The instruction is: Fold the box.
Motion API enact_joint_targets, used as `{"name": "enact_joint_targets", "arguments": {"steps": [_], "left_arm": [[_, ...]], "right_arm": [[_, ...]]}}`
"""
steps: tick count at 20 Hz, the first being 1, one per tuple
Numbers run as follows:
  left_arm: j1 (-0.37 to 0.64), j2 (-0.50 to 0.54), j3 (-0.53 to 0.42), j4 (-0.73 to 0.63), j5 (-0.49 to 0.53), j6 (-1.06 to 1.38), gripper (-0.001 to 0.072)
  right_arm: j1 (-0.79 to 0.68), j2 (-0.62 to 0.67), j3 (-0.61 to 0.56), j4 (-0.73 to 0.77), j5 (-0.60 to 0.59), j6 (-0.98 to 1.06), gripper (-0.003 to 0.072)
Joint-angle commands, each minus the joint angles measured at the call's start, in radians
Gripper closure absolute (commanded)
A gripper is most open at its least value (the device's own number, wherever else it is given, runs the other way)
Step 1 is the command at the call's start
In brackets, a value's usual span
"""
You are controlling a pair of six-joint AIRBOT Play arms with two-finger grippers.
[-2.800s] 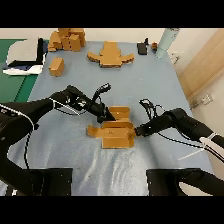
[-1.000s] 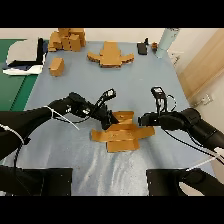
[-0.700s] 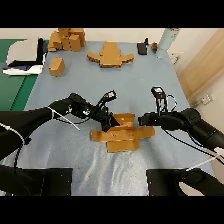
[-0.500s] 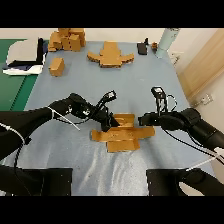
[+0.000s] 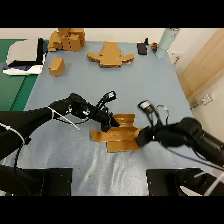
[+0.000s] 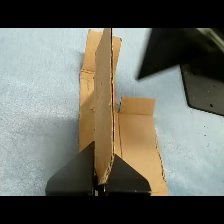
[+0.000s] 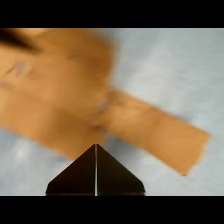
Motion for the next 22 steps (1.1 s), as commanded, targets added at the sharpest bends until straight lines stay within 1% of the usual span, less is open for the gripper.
{"name": "enact_joint_targets", "arguments": {"steps": [1, 2, 3, 4, 6, 8, 9, 12, 15, 18, 22], "left_arm": [[0.0, 0.0, 0.001, 0.0, -0.001, 0.0, 0.0694], [0.0, 0.0, 0.001, 0.0, -0.001, 0.0, 0.0694], [0.0, 0.0, 0.001, 0.0, -0.001, 0.0, 0.0694], [0.0, 0.0, 0.001, 0.0, -0.001, 0.0, 0.0694], [0.0, 0.0, 0.001, 0.0, -0.001, 0.0, 0.0694], [0.0, 0.0, 0.001, 0.0, -0.001, 0.0, 0.0694], [0.0, 0.0, 0.001, 0.0, -0.001, 0.0, 0.0694], [0.0, 0.0, 0.001, 0.0, -0.001, 0.0, 0.0694], [0.0, 0.0, 0.001, 0.0, -0.001, 0.0, 0.0694], [0.0, 0.0, 0.001, 0.0, -0.001, 0.0, 0.0694], [0.0, 0.0, 0.001, 0.0, -0.001, 0.0, 0.0694]], "right_arm": [[0.278, 0.07, -0.059, -0.035, -0.052, -0.097, 0.0641], [0.329, 0.056, -0.074, -0.062, -0.045, -0.11, 0.0446], [0.356, 0.034, -0.083, -0.091, -0.034, -0.116, 0.0305], [0.368, 0.002, -0.084, -0.126, -0.018, -0.119, 0.0276], [0.367, -0.061, -0.084, -0.197, 0.041, -0.119, 0.0276], [0.367, -0.12, -0.084, -0.21, 0.095, -0.134, 0.0276], [0.367, -0.146, -0.084, -0.216, 0.11, -0.148, 0.0276], [0.366, -0.201, -0.084, -0.322, 0.156, -0.126, 0.0277], [0.365, -0.208, -0.075, -0.388, 0.184, -0.075, 0.0278], [0.364, -0.208, -0.038, -0.505, 0.178, 0.089, 0.0278], [0.364, -0.208, -0.008, -0.512, 0.172, 0.119, 0.0278]]}}
